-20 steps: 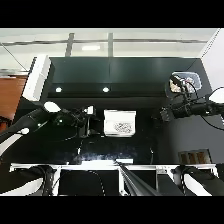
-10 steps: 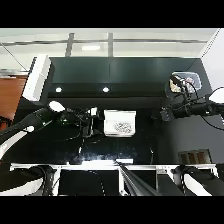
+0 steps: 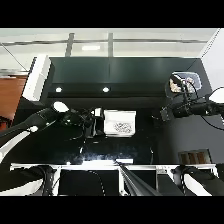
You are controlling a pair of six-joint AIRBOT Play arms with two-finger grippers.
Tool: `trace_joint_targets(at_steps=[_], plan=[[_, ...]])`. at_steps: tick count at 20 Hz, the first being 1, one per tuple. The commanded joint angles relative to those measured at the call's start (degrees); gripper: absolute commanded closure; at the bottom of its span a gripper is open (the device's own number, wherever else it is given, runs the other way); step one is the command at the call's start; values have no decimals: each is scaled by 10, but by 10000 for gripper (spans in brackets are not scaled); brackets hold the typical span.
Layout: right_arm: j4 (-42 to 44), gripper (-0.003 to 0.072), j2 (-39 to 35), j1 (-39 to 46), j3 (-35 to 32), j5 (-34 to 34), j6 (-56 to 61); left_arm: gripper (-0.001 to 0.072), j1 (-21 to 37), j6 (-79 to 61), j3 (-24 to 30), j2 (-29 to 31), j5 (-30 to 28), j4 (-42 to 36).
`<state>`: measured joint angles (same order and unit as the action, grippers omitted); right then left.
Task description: Fold the box and place the chain.
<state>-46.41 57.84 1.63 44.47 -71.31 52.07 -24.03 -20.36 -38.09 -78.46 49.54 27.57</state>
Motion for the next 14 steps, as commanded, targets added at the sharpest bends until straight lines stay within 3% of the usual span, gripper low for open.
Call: trace_joint_targets(at_steps=[1,5,7,10,14], plan=[[1,369,0,0,0,1,0,-3,-6,25,-11,-9,-9,4],[1,369,0,0,0,14,0,26,-10,26,-12,-10,-9,7],[3,369,0,0,0,23,0,202,-10,26,-12,-10,-9,7],[60,368,1,-24,-4,36,4,236,-10,26,-12,-10,-9,7],[49,370,5,-93,-4,199,64,245,-10,26,-12,-10,-9,7]])
